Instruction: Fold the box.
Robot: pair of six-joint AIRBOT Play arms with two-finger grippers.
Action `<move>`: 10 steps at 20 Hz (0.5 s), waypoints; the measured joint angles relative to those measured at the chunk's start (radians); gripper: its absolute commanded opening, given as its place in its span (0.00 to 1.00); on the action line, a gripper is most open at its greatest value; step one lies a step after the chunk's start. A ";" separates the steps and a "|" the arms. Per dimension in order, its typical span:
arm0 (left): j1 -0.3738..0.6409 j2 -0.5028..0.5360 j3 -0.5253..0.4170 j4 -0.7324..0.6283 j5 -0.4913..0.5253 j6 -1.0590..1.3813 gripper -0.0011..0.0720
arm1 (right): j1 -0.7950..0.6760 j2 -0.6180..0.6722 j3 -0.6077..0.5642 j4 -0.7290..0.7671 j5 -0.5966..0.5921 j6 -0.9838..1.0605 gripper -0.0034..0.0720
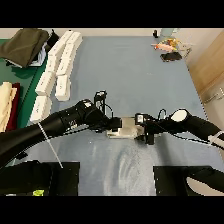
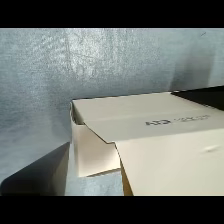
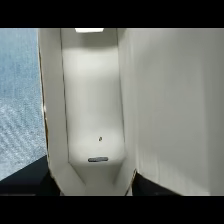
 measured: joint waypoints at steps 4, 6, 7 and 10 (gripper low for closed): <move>-0.034 -0.027 0.016 0.035 -0.021 -0.061 0.53 | 0.000 0.000 0.000 0.000 0.000 0.000 0.67; -0.047 -0.044 0.026 0.055 -0.035 -0.095 0.53 | 0.000 0.000 0.000 0.000 0.000 0.000 0.67; -0.051 -0.051 0.031 0.069 -0.045 -0.113 0.53 | 0.000 0.000 0.000 0.000 0.000 0.000 0.67; -0.063 -0.073 0.055 0.100 -0.075 -0.154 0.53 | 0.000 0.000 0.000 0.000 0.000 0.000 0.67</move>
